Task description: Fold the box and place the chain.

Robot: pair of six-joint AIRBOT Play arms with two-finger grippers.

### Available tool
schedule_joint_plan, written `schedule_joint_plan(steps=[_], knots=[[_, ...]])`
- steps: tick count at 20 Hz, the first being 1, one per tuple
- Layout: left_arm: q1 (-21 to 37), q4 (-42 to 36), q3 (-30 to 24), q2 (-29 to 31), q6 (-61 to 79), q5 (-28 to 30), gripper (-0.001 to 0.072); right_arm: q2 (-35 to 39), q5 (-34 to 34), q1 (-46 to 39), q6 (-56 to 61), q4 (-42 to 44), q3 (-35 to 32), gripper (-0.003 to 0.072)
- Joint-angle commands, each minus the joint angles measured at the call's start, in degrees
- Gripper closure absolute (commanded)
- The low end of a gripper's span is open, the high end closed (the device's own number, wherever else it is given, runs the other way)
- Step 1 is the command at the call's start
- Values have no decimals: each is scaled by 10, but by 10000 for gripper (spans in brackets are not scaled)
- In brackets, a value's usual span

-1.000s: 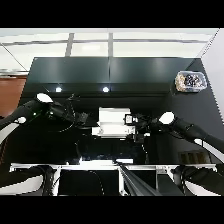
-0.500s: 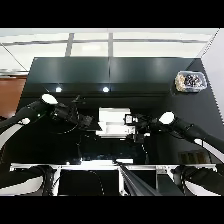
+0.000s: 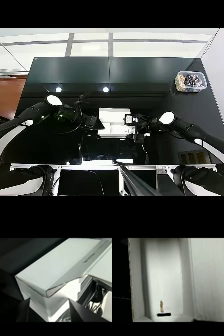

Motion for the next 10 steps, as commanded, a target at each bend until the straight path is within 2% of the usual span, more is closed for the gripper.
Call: schedule_joint_plan(steps=[1,3,10], knots=[[-10,1,1,0,-24,17,175,0,0,0,0,0,0,241],[-12,9,3,0,-37,18,211,0,0,0,0,0,0,241],[-49,139,64,0,-148,31,211,0,0,0,0,0,0,241]])
